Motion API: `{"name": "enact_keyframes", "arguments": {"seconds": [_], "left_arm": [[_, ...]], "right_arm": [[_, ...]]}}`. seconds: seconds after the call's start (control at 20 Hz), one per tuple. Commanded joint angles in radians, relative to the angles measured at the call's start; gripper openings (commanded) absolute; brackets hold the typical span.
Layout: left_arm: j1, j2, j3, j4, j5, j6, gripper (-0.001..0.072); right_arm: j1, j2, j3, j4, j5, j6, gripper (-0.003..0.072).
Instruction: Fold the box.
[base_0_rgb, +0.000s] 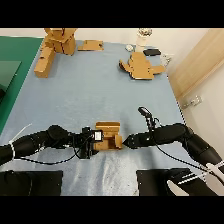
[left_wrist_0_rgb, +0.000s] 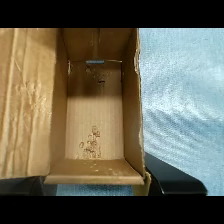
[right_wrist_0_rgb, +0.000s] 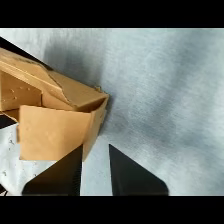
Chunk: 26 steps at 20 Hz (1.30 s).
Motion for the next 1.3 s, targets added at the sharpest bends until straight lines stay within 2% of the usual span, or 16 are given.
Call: {"name": "enact_keyframes", "arguments": {"seconds": [0.0, 0.3, 0.45, 0.65, 0.9, 1.15, 1.25], "left_arm": [[-0.001, 0.000, 0.001, 0.000, 0.000, 0.000, 0.0589], [-0.001, 0.000, 0.001, 0.000, 0.000, 0.000, 0.0590], [-0.001, -0.001, 0.001, 0.000, 0.000, 0.000, 0.0590], [-0.001, 0.000, 0.001, 0.000, 0.000, 0.000, 0.0590], [-0.001, -0.001, 0.001, 0.000, 0.001, 0.000, 0.0590], [-0.001, 0.000, 0.001, 0.000, 0.001, 0.000, 0.0589], [-0.001, 0.000, 0.001, 0.000, 0.001, 0.000, 0.0589]], "right_arm": [[0.002, -0.002, 0.010, 0.028, -0.002, 0.001, 0.0378], [0.038, -0.088, 0.016, 0.033, 0.024, 0.001, 0.0392], [0.111, -0.123, 0.077, 0.013, 0.037, 0.040, 0.0391], [0.224, -0.174, 0.151, -0.195, 0.056, 0.297, 0.0389], [0.357, -0.274, 0.226, -0.360, 0.065, 0.521, 0.0381], [0.438, -0.388, 0.333, -0.398, 0.053, 0.665, 0.0366], [0.462, -0.435, 0.388, -0.430, 0.005, 0.749, 0.0366]]}}
